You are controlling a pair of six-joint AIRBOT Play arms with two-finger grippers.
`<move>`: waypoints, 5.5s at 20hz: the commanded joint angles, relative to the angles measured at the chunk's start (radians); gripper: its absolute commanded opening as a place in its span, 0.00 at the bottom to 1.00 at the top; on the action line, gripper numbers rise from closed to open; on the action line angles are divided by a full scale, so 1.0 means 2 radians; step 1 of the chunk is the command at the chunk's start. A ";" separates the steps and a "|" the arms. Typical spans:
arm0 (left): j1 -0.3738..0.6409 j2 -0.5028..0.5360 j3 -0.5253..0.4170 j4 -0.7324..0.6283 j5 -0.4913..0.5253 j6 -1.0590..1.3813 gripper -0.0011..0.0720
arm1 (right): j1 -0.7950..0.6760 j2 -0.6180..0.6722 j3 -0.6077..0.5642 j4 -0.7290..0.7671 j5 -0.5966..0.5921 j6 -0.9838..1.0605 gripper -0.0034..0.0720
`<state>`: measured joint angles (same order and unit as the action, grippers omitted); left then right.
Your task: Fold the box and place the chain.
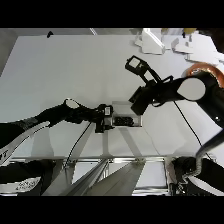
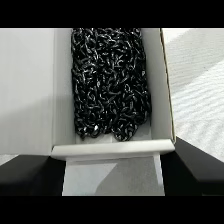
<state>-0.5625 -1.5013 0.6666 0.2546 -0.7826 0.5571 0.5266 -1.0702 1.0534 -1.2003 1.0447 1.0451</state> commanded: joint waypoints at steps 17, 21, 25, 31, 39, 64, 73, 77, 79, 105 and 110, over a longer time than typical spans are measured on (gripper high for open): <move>0.000 0.000 0.000 0.000 0.000 0.000 0.36 | 0.001 -0.033 -0.086 0.086 0.024 -0.265 0.37; 0.000 0.000 0.000 0.000 0.000 0.000 0.36 | 0.031 -0.032 -0.096 0.054 0.008 -0.265 0.42; 0.000 0.000 0.000 0.000 0.000 0.000 0.36 | 0.043 -0.032 -0.096 0.039 -0.024 -0.265 0.42; 0.000 0.000 0.000 0.000 0.000 0.000 0.36 | 0.043 -0.033 -0.103 0.034 -0.036 -0.265 0.42; 0.000 0.000 0.000 0.000 0.000 0.000 0.36 | 0.043 -0.033 -0.107 0.014 -0.052 -0.261 0.24; 0.000 0.000 0.000 0.000 0.000 0.000 0.36 | 0.043 -0.034 -0.140 0.053 -0.059 -0.262 0.48; 0.000 0.000 0.000 0.000 0.000 0.000 0.36 | 0.038 0.002 -0.140 0.056 -0.044 -0.261 0.46; 0.000 0.000 0.000 0.000 0.000 0.000 0.36 | 0.015 -0.012 -0.140 0.076 -0.047 -0.257 0.36; 0.000 0.000 0.000 0.000 0.000 0.000 0.36 | 0.015 -0.023 -0.140 0.078 -0.047 -0.252 0.07; 0.000 0.000 0.000 0.000 0.000 0.000 0.36 | -0.014 0.015 -0.161 0.058 -0.061 -0.194 0.07; 0.000 0.000 0.000 0.000 0.000 0.000 0.36 | -0.103 0.104 -0.161 -0.072 0.006 -0.001 0.07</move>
<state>-0.5629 -1.5017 0.6666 0.2543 -0.7826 0.5549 0.4114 -0.9504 0.7307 -1.1931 0.9718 0.8078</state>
